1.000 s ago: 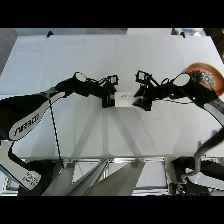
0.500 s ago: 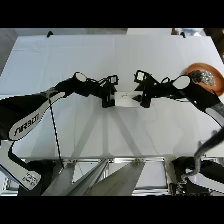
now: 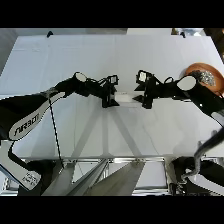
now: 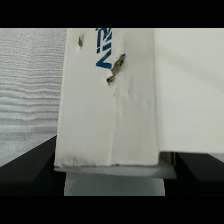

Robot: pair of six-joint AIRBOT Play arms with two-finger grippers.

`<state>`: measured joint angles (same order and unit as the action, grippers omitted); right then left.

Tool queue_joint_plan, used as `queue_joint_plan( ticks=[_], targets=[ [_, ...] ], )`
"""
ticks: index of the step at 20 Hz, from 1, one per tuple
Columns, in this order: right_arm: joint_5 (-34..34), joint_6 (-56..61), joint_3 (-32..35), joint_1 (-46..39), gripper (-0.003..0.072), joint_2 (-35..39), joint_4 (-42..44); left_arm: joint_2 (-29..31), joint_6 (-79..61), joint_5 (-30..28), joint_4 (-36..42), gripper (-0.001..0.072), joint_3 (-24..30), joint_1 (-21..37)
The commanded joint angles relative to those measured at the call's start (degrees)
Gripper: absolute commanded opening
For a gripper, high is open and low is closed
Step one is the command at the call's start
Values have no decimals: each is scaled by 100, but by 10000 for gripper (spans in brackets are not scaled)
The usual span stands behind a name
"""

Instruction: Fold the box and place the chain.

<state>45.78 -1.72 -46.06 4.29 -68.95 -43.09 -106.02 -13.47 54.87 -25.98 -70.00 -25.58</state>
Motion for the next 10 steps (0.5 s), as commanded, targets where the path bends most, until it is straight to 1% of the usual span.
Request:
queue_joint_plan(
  ticks=[1,3,5,6,7,8,10],
  targets=[
    [-229,-638,468,-2,383,179,162,2,0,0,0,157,-2,2],
    [-678,-651,719,-2,412,138,323,2,0,0,0,157,-2,2],
    [-914,-664,791,-2,414,116,315,2,0,0,0,157,-2,2],
    [-1032,-743,793,-2,438,116,317,2,0,0,0,157,-2,2],
    [-1163,-787,793,-2,487,116,323,2,0,-2,0,157,-2,2],
    [-1276,-785,793,-2,487,116,321,2,0,0,0,157,-2,2],
    [-1290,-787,793,-2,484,109,321,2,0,0,0,157,-2,2]
  ],
)
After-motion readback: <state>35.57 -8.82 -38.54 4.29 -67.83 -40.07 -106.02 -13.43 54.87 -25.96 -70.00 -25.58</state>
